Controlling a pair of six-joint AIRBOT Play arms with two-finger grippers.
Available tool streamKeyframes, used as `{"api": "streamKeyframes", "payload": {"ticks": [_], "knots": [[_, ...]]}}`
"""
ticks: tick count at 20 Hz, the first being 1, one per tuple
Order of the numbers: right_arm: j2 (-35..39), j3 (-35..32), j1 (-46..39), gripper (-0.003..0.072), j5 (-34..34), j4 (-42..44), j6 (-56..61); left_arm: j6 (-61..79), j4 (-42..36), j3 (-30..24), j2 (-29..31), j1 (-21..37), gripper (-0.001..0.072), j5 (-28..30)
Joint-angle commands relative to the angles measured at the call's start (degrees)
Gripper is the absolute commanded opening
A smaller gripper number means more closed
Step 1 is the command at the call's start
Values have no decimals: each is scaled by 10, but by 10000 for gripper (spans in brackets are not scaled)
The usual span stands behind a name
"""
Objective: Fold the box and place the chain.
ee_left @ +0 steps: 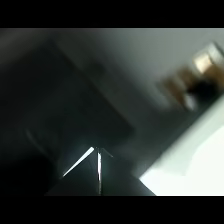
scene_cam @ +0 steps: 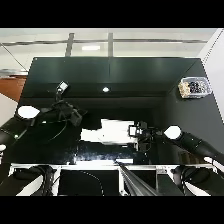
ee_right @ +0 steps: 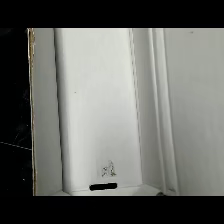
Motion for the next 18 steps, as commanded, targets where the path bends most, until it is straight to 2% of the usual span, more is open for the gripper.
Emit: {"api": "streamKeyframes", "payload": {"ticks": [1, 2, 3, 6, 8, 11, 16, 18], "knots": [[0, 0, 0, 572, 0, 0, 1, 2, 148, 0, 9, 85, 272, -167], [0, 0, 0, 572, 0, 0, 0, -5, 182, -1, 9, 85, 622, -167], [0, 0, 0, 572, 0, 0, 0, -30, 207, 0, 9, 81, 709, -165], [0, 0, 0, 572, 0, 0, 0, -22, 239, 5, 9, 71, 708, -176], [0, 0, 0, 572, 0, 0, 0, 38, 225, 5, 9, 52, 707, -181], [0, 0, 0, 572, 0, 0, 0, 162, 178, 4, 9, -10, 707, -170], [0, 0, 0, 572, 0, 0, 0, 184, 153, 4, 8, -142, 707, -41], [0, 0, 0, 572, 0, 0, 0, 183, 144, 4, 2, -186, 706, -7]]}}
